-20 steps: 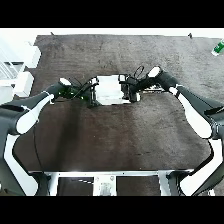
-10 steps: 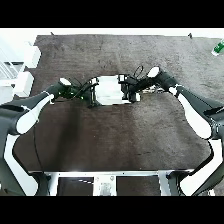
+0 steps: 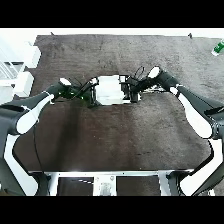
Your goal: Fold the box and place the chain.
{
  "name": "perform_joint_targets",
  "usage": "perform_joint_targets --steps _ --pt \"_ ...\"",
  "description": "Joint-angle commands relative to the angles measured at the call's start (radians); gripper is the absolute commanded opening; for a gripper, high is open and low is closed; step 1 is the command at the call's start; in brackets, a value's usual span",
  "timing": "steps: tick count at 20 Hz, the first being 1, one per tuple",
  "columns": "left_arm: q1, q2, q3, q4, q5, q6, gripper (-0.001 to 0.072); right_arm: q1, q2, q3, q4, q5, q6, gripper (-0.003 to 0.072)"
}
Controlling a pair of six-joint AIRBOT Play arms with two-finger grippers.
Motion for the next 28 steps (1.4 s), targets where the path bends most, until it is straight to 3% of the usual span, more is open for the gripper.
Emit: perform_joint_targets --steps 1,8,22,25,26,27,28 --pt "0.001 0.000 0.000 0.001 -0.001 0.000 0.0465 0.000 0.001 0.000 0.056 0.006 0.001 0.0298" --pt "0.001 0.000 0.000 0.001 -0.001 0.001 0.0466 0.009 0.001 0.000 0.140 0.027 -0.018 0.0213" --pt "0.001 0.000 0.000 0.000 -0.001 0.000 0.0466 0.025 -0.021 0.000 0.145 -0.008 -0.043 0.0246" --pt "0.001 0.000 0.000 0.000 -0.001 0.000 0.0465 0.024 -0.021 0.000 0.146 -0.011 -0.077 0.0313" --pt "0.001 0.000 0.000 0.000 -0.001 0.000 0.0466 0.025 -0.021 0.000 0.146 -0.011 -0.090 0.0450" --pt "0.001 0.000 0.000 0.000 -0.001 0.000 0.0465 0.026 -0.021 0.000 0.146 -0.010 -0.096 0.0519" --pt "0.001 0.000 0.000 0.000 -0.001 0.000 0.0465 0.026 -0.021 0.000 0.146 -0.010 -0.097 0.0519"
